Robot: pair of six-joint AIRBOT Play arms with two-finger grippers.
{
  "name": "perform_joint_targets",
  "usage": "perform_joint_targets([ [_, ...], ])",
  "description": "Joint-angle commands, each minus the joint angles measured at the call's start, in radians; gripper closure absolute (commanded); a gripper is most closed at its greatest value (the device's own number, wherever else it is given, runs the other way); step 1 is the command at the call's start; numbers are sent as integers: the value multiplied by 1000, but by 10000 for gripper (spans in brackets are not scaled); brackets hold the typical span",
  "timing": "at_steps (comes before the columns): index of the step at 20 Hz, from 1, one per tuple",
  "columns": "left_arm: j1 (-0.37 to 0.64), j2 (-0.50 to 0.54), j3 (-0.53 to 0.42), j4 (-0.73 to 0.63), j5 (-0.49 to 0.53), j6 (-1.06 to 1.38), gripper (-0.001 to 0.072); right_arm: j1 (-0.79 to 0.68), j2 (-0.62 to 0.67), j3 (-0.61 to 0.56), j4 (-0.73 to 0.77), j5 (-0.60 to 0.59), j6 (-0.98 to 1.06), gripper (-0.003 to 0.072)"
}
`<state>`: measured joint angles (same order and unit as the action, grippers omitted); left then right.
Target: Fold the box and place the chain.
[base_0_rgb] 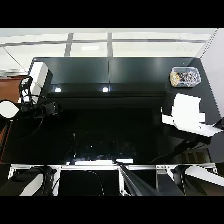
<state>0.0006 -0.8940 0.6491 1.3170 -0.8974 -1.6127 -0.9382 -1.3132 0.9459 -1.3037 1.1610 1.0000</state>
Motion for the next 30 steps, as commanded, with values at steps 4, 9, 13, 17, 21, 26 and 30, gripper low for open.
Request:
perform_joint_targets([
  [4,0,0,2,2,15,-11,3,65,-38,38,9,40,-76,631],
  [9,0,0,2,-17,78,-11,3,115,98,40,200,69,-77,672],
  [13,-1,0,1,-53,85,-11,3,338,268,-26,509,27,-128,672],
  [17,-69,-3,1,-175,98,121,3,650,446,-258,580,-132,-111,673],
  [21,-198,-72,3,-412,170,263,3,884,538,-560,835,-468,-132,672],
  [26,-223,-375,172,-718,5,489,3,1096,535,-685,884,-657,-132,672],
  [30,-230,-601,315,-761,-125,584,3,1141,535,-685,888,-650,-126,671],
])
